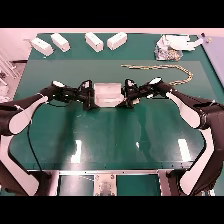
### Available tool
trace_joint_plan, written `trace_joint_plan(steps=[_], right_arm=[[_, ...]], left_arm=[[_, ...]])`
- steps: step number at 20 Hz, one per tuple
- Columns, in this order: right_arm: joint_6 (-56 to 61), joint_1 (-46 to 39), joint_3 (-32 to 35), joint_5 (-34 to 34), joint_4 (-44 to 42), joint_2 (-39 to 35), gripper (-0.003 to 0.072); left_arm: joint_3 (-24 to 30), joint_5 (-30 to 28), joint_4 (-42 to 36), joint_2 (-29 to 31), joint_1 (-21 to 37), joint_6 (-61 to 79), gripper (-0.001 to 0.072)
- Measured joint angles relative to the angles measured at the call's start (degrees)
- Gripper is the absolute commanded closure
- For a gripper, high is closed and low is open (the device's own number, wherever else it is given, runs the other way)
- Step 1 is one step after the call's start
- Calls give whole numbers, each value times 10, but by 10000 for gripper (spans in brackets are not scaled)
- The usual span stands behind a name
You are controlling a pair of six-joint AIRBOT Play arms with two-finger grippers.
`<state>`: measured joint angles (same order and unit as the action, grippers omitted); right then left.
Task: Fold the box and place the chain.
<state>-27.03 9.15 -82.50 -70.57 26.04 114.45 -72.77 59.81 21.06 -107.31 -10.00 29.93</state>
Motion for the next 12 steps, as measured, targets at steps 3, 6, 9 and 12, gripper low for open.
trace_joint_plan(steps=[3,6,9,12], right_arm=[[0,0,0,0,0,0,111],[0,0,0,1,0,0,111],[0,0,0,1,0,0,111],[0,0,0,1,0,0,111]], left_arm=[[-1,-6,-2,-1,-3,-6,-11],[-1,-9,-2,-2,-3,-21,-11],[-1,-12,-1,-2,-3,-34,-11],[-1,-13,-1,-2,-3,-40,-11]])
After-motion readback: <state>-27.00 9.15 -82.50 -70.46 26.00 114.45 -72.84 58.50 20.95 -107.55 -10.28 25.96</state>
